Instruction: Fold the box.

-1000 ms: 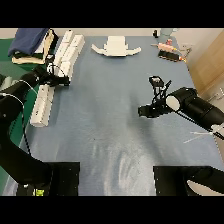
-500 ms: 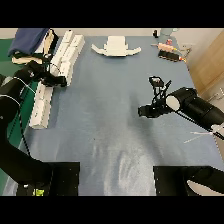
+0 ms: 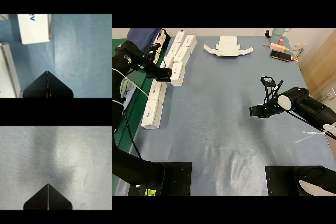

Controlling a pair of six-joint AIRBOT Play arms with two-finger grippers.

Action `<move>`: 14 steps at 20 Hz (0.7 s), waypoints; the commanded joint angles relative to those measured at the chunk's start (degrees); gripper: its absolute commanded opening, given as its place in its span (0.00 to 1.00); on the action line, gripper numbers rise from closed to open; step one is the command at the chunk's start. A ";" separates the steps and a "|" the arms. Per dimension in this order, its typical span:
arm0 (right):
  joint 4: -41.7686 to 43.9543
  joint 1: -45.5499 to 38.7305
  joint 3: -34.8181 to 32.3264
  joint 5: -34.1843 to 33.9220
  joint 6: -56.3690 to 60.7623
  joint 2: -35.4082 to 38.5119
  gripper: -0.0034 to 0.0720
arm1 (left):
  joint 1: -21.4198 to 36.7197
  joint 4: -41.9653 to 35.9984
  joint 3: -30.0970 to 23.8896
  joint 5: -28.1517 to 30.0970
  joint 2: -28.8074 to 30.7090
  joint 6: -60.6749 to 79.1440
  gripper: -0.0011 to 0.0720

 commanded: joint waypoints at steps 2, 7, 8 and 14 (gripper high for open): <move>0.33 -0.76 3.37 1.46 -1.20 -3.04 0.05 | -2.12 -3.89 0.85 -7.34 4.52 -0.74 0.03; 3.32 -2.08 16.13 8.22 -4.57 -12.63 0.05 | -9.88 -1.33 -11.43 -3.08 18.80 -0.81 0.03; 4.52 -2.08 18.45 8.61 -5.27 -14.45 0.05 | -11.87 -1.36 -15.93 -0.55 22.49 -1.05 0.03; 13.38 -2.03 23.06 5.95 -6.49 -18.16 0.05 | -22.14 -1.36 -40.85 10.14 42.14 -7.52 0.03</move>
